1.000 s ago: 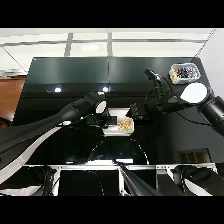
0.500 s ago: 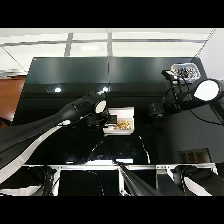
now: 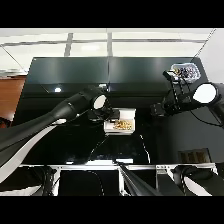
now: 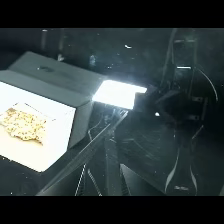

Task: Fold the box and place the chain.

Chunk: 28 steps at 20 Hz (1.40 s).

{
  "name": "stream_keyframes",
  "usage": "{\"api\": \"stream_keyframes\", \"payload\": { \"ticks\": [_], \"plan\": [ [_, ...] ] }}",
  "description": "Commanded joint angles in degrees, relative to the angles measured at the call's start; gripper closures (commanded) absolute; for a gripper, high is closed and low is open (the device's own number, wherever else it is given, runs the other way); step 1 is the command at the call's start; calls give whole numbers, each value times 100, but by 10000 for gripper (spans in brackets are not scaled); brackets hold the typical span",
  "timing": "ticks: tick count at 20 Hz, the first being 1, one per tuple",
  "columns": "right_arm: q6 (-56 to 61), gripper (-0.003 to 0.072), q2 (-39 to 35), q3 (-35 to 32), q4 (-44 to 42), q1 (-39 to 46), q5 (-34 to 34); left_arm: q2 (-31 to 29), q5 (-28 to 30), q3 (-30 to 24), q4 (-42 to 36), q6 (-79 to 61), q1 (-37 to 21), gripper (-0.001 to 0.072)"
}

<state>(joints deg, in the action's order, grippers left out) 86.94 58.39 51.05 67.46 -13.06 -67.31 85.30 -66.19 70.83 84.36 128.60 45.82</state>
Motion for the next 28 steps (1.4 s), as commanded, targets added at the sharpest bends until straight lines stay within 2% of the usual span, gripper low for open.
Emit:
{"api": "stream_keyframes", "payload": {
  "ticks": [1,2,4,6,7,8,9,10,11,12,13,14,15,18,21,23,28],
  "plan": [
    [-20,418,-4,-37,20,7,28,-745,-264,-13,872,-673,140,173],
    [-20,418,-4,-37,22,7,44,-1043,-413,-166,1123,-765,127,174],
    [-20,418,-4,-37,20,7,103,-1644,-535,-813,1672,-841,-76,176],
    [-17,418,-4,-37,11,7,155,-2190,-229,-1779,1646,-841,-599,176],
    [-17,418,-4,-37,11,7,155,-2433,94,-2295,1349,-857,-984,177],
    [-15,418,-4,-37,11,7,155,-2623,549,-2728,765,-1104,-1390,177],
    [-15,418,-4,-37,11,7,162,-2771,1119,-3136,-243,-1939,-1838,177],
    [-15,418,-4,-37,11,7,164,-2846,1569,-3442,-1429,-3230,-2208,176],
    [-15,419,-4,-37,11,7,166,-2848,1784,-3659,-2813,-5189,-2518,176],
    [-15,418,-2,-37,11,7,164,-2833,1718,-3762,-3674,-7062,-2702,176],
    [-15,418,-4,-37,11,7,164,-2824,1598,-3797,-4065,-8561,-2793,175],
    [-15,418,-2,-37,11,7,162,-2820,1639,-3797,-4168,-9409,-2793,110],
    [-15,418,-4,-37,13,7,164,-2804,1788,-3797,-4236,-10212,-2776,-4],
    [-15,418,-2,-37,13,7,190,-2732,2009,-3775,-4245,-12611,-2636,-4],
    [31,418,-2,-37,13,7,203,-2159,1672,-3595,-4953,-13986,-2653,-5],
    [33,418,-2,-37,13,7,199,-1637,1239,-3344,-5075,-14896,-2664,-5],
    [68,418,-2,-37,13,7,203,-809,1167,-2986,-4990,-14764,-2610,-6]
  ]
}}
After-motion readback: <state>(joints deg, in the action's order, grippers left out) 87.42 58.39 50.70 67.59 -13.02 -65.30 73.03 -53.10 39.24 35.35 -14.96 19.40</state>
